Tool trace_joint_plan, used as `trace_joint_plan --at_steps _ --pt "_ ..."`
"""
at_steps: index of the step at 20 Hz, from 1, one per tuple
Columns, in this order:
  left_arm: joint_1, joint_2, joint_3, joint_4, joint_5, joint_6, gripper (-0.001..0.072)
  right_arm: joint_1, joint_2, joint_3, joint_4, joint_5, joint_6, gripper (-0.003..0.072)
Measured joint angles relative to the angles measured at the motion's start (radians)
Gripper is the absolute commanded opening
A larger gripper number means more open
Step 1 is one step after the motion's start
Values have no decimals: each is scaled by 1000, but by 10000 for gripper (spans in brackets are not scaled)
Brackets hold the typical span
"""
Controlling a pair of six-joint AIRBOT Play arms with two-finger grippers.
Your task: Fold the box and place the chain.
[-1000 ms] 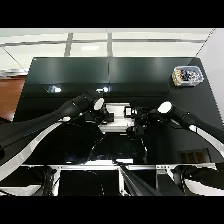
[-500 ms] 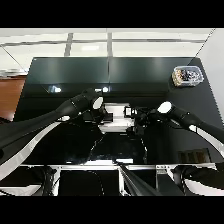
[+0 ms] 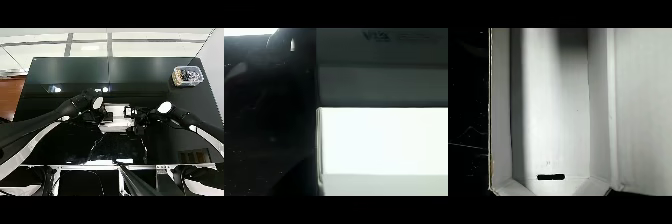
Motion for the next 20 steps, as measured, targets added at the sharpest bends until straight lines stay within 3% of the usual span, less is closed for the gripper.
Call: trace_joint_plan --at_steps 10,11,12,15,20 --pt "0 0 0 0 3 -1 29 0 0 0 0 0 0 301" --pt "0 0 0 0 3 -1 29 0 0 0 0 0 0 379" --pt "0 0 0 0 3 -1 29 0 0 0 1 0 1 687" --pt "1 0 0 0 6 0 29 0 9 0 -13 0 26 712" --pt "2 0 0 0 -4 4 29 -12 101 -1 -164 29 148 705"
